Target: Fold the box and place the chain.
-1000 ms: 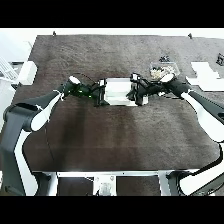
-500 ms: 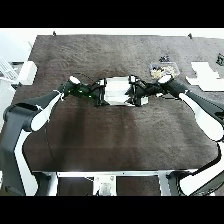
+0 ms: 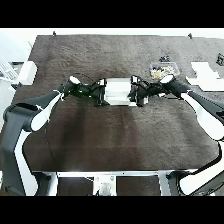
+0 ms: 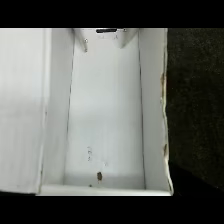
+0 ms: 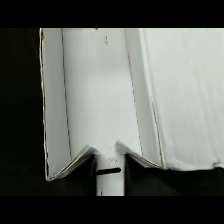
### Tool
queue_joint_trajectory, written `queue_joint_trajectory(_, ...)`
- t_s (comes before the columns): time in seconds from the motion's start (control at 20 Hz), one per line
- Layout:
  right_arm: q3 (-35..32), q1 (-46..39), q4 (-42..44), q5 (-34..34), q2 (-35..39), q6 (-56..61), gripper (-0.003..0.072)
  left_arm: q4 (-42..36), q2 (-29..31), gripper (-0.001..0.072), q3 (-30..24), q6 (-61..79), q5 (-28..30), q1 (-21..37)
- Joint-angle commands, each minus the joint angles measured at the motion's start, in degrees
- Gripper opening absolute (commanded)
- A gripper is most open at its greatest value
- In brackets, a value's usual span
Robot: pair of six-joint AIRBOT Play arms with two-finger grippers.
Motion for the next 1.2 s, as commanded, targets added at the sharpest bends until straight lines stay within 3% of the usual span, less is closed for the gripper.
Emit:
queue_joint_trajectory(0.0,0.0,-0.1,-4.2,1.3,0.6,3.0,0.014,0.0,0.0,0.0357,0.0,0.1,0.0,0.0)
queue_joint_trajectory(0.1,0.0,-0.2,-6.1,1.3,1.8,4.9,0.0011,0.0,0.0,0.0357,0.0,0.1,0.0,0.0)
queue_joint_trajectory(0.3,0.0,-0.4,-12.7,1.2,5.5,15.2,0.0011,0.0,0.0,0.0357,0.0,0.1,0.0,0.0)
queue_joint_trajectory(0.5,0.0,-2.7,-12.8,0.9,10.9,31.1,0.001,0.0,0.0,0.0357,0.0,0.1,0.0,0.0)
queue_joint_trajectory(0.85,-0.9,-15.2,-12.7,2.4,16.2,60.5,0.001,0.0,0.0,0.0357,0.0,0.1,0.0,0.0)
queue_joint_trajectory(1.15,-7.3,-19.7,-12.7,1.7,13.9,64.0,0.0008,0.0,0.0,0.0357,0.0,0.1,-0.1,0.0)
